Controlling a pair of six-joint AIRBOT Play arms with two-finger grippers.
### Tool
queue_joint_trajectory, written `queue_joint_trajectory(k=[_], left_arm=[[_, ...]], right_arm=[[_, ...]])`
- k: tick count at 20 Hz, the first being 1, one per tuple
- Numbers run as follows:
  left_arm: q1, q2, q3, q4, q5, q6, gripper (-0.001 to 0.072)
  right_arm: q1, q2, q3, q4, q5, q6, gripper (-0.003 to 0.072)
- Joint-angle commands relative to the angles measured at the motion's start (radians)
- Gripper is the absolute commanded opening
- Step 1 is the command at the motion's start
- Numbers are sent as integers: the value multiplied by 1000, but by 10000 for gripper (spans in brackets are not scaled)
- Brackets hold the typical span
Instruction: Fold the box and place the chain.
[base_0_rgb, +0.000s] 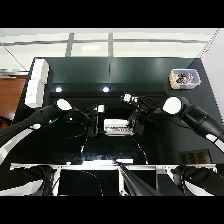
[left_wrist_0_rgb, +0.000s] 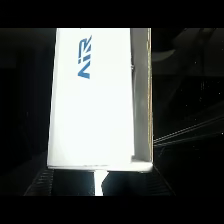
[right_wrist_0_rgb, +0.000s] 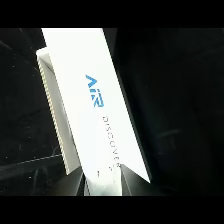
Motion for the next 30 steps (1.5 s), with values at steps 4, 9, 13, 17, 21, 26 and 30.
queue_joint_trajectory(k=[4, 9, 13, 17, 21, 26, 30], left_arm=[[-1, 0, 0, 0, -2, -1, 501], [-1, 0, 0, 0, -2, -1, 501], [-1, 0, 0, 0, -2, -1, 501], [-1, -1, 0, 0, -2, -1, 501], [-1, -1, 0, 0, -2, -1, 501], [-1, -1, 0, 0, -2, -1, 500], [-1, -1, 0, 0, -2, -1, 501]], right_arm=[[0, -1, -6, -3, 32, 11, 254], [0, -1, -6, -12, 34, 11, 287], [0, -1, -6, -14, 34, 20, 386], [0, -3, -17, -13, 11, 23, 385], [0, -10, -48, 1, -26, 51, 385], [-20, 50, 3, -3, 29, 248, 386], [-90, 74, -28, 25, 164, 618, 1]])
